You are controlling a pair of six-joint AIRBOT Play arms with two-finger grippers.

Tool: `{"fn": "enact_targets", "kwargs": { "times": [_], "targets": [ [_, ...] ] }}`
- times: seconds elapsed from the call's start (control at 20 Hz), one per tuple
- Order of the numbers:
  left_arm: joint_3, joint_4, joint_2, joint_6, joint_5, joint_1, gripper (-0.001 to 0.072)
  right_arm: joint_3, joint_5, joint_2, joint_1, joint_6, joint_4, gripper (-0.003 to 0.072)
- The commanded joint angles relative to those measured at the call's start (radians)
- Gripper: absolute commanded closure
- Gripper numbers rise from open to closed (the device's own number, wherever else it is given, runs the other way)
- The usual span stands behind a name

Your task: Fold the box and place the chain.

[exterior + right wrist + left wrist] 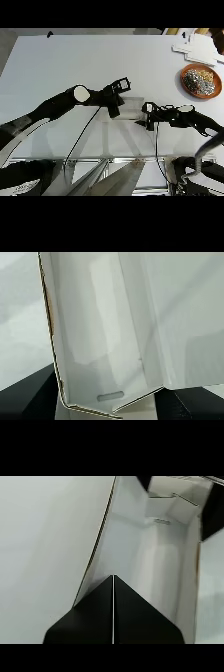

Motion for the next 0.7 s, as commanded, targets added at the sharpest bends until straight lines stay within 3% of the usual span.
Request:
{"fn": "enact_targets", "kwargs": {
  "times": [0.0, 0.25, 0.45, 0.65],
  "targets": [
    [0.017, -0.153, -0.119, 0.01, 0.093, 0.031, 0.0707, 0.0, 0.0, 0.0, -0.001, 0.001, 0.0, 0.0348],
    [0.017, -0.154, -0.128, -0.008, 0.055, 0.056, 0.0706, 0.0, 0.0, 0.0, -0.001, 0.0, 0.0, 0.0348],
    [0.016, -0.05, -0.009, -0.047, -0.188, 0.117, 0.0703, 0.0, 0.0, 0.0, -0.001, 0.001, 0.0, 0.0348],
    [0.014, 0.257, 0.138, -0.072, -0.477, 0.164, 0.0705, 0.0, 0.0, 0.0, -0.001, 0.001, 0.0, 0.0348]
  ]
}}
